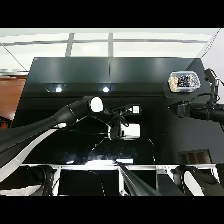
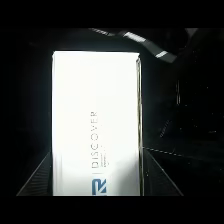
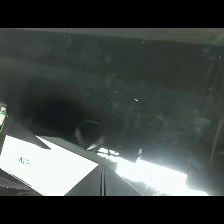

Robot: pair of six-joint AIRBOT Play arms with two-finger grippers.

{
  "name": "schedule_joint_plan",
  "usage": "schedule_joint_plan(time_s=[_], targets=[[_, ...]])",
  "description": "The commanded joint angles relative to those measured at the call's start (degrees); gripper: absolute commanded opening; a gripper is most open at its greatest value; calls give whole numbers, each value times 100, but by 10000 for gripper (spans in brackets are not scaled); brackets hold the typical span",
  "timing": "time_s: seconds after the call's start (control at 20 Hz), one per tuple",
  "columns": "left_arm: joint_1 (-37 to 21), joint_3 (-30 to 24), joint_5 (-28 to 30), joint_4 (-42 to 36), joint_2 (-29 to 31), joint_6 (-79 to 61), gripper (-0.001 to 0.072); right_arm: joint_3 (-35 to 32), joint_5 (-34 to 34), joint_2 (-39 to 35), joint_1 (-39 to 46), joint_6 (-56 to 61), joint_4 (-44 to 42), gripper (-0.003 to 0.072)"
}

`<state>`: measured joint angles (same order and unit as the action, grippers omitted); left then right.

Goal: Fold the box and place the chain.

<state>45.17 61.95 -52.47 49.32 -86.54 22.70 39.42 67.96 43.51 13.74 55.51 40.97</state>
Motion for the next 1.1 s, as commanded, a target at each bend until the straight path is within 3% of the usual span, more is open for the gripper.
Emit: schedule_joint_plan(time_s=[0.0,0.25,0.3,0.35,0.4,0.55,0.75,1.05], targets=[[157,2,133,238,-122,28,715,-2,-42,-7,2,0,0,18],[562,4,752,1060,-387,931,711,-2,-107,-7,2,2,0,18],[586,15,678,1132,-372,940,615,-2,-105,-7,2,2,0,18],[586,55,503,1226,-354,968,415,-2,-114,-7,2,2,0,18],[568,133,260,1394,-334,1012,279,-2,-138,-7,2,2,0,18],[195,380,-146,2046,-210,1875,278,-2,-264,-4,4,4,0,18],[-1335,813,-531,2964,-175,3012,280,-2,-424,-4,2,7,0,18],[-4437,1827,-192,3014,-461,3976,294,-2,-431,-4,2,122,-2,18]])
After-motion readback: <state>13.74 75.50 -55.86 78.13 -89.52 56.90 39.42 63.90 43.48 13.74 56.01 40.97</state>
